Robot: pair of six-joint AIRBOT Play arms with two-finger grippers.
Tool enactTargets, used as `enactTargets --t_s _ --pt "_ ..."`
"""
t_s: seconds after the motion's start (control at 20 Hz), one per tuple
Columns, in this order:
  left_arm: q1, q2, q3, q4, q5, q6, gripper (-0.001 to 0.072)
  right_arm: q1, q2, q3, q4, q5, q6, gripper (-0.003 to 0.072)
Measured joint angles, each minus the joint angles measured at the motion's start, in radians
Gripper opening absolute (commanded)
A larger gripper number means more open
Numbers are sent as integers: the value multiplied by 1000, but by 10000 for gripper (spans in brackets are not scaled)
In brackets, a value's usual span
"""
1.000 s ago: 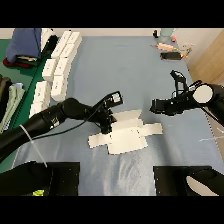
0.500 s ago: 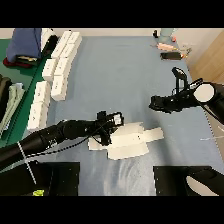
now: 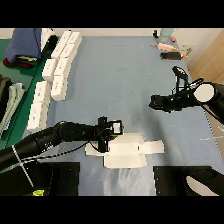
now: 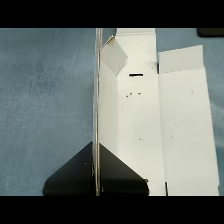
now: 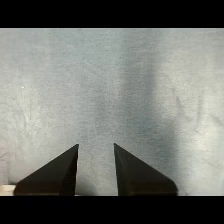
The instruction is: Fold the box.
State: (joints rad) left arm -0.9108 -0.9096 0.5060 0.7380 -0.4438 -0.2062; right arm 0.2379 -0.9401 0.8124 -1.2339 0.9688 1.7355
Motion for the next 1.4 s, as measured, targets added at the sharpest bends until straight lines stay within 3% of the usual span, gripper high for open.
enactTargets --t_s 0.15,0.4,0.75,1.4 --pt "0 8 0 3 -19 6 14 0 0 0 1 -1 -1 334" --pt "24 26 15 19 75 31 13 0 0 0 0 -2 -2 334" --pt "121 -21 77 42 15 76 11 0 0 0 0 -9 -2 334" --pt "-5 -29 -22 -43 117 116 12 1 0 0 0 -24 -2 334"
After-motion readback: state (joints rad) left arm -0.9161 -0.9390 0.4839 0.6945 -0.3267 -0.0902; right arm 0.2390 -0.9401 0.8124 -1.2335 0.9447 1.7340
